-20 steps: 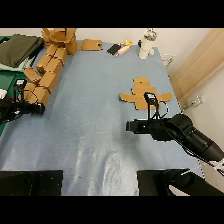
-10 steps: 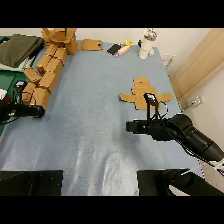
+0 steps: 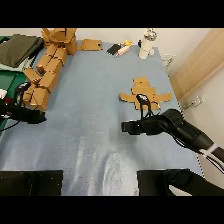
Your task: Fold the box.
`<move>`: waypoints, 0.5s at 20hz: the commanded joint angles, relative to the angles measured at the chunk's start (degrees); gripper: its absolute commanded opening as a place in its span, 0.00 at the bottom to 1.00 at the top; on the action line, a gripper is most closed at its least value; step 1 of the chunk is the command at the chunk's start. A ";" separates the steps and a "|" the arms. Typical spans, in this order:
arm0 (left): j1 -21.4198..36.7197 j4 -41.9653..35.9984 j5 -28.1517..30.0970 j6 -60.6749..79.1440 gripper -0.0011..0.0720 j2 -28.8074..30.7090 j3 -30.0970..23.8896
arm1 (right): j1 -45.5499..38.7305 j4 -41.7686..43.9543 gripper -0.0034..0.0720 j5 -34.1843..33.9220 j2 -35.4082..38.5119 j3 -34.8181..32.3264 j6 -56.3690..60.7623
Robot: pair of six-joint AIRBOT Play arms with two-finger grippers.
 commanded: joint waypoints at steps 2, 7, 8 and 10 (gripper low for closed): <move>-19.23 -7.10 -2.84 -9.38 0.03 1.20 5.49 | -0.04 2.14 0.05 -3.26 -13.49 11.43 -5.73; -37.05 -5.33 0.00 -17.38 0.03 -10.05 17.00 | -0.02 2.21 0.05 -8.76 -27.30 26.77 -6.99; -38.86 -5.38 0.04 -18.10 0.03 -13.00 18.82 | -0.04 2.29 0.05 -9.53 -28.96 28.46 -6.99; -41.24 -5.53 0.26 -18.14 0.03 -17.25 21.18 | -0.02 2.43 0.05 -9.94 -30.99 30.62 -6.99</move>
